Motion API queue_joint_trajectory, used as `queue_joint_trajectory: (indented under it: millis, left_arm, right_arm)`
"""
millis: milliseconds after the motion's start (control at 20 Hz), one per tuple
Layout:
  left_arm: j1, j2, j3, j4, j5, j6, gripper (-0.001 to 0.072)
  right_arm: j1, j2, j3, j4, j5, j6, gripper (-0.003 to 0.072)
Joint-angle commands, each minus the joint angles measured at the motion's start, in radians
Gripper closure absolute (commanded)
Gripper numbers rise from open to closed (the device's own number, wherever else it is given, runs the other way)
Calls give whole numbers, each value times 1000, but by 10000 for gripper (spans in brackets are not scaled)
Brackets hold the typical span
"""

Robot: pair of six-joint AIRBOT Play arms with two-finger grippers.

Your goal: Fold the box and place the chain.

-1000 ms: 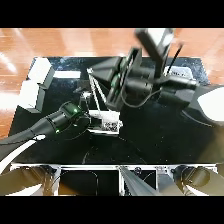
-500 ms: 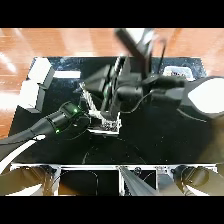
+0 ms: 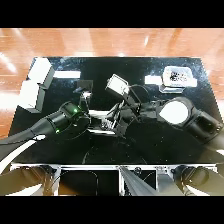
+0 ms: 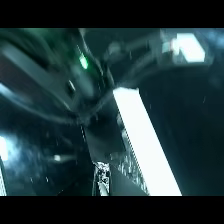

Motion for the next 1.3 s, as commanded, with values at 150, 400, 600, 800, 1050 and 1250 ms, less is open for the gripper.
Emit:
queue_joint_trajectory:
  millis: [150,400,600,800,1050,1250]
  left_arm:
    - [0,0,0,0,0,0,683]
    - [0,0,0,0,1,0,683]
    - [0,0,0,0,3,0,683]
    - [0,0,0,1,3,1,683]
    - [0,0,0,0,7,0,683]
    - [0,0,0,0,23,0,683]
  right_arm:
    - [-2,-47,-42,-5,-15,19,651]
    - [-56,-24,-19,-79,97,22,7]
    - [-203,18,-30,-196,366,21,92]
    - [-276,10,-237,-214,150,-76,65]
    - [-181,-41,-341,-143,-157,-416,68]
    - [-106,-72,-341,-82,-250,-521,74]
